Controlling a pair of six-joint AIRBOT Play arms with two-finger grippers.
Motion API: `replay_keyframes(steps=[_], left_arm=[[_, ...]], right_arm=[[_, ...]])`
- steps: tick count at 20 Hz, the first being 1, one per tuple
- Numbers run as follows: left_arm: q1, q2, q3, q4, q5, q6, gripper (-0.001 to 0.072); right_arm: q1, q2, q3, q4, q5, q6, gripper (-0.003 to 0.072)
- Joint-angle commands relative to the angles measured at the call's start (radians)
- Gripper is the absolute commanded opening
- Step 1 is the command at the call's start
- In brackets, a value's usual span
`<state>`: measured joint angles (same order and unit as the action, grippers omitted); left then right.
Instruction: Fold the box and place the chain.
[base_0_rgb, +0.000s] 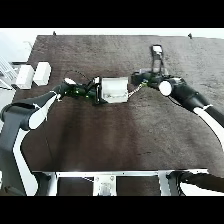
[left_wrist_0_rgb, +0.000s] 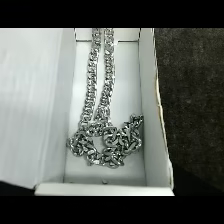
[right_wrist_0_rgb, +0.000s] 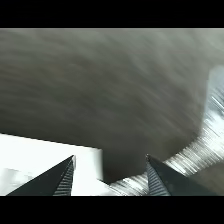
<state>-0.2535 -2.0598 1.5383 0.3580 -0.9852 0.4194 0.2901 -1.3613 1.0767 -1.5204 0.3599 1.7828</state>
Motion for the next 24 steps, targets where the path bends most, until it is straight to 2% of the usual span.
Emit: replay_keyframes(steps=[1, 4, 8, 13, 16, 17, 20, 24], left_arm=[[0.001, 0.0, 0.0, 0.0, 0.002, 0.0, 0.0279], [0.0, 0.0, 0.0, 0.0, 0.001, 0.0, 0.0279], [0.001, 0.0, 0.0, 0.0, 0.001, 0.0, 0.0279], [0.001, 0.0, 0.0, 0.0, 0.001, 0.0, 0.0278], [0.0, 0.0, 0.0, 0.0, 0.0, 0.0, 0.0278], [0.001, 0.0, 0.0, 0.0, 0.001, 0.0, 0.0279], [0.001, 0.0, 0.0, 0.0, 0.001, 0.0, 0.0279], [0.001, 0.0, 0.0, 0.0, 0.0, 0.0, 0.0278]], right_arm=[[-0.138, -0.028, -0.068, 0.088, -0.002, 0.058, 0.0533], [-0.156, -0.162, -0.048, 0.17, -0.096, 0.012, 0.0533], [-0.154, -0.313, 0.064, 0.179, -0.105, 0.012, 0.0533], [-0.148, -0.401, 0.159, 0.235, -0.105, 0.0, 0.0532], [-0.119, -0.45, 0.201, 0.356, -0.106, -0.096, 0.0519], [-0.109, -0.466, 0.216, 0.361, -0.107, -0.113, 0.0491], [-0.1, -0.466, 0.22, 0.36, -0.174, -0.117, 0.0017], [-0.1, -0.381, 0.219, 0.345, -0.175, -0.12, 0.0002]])
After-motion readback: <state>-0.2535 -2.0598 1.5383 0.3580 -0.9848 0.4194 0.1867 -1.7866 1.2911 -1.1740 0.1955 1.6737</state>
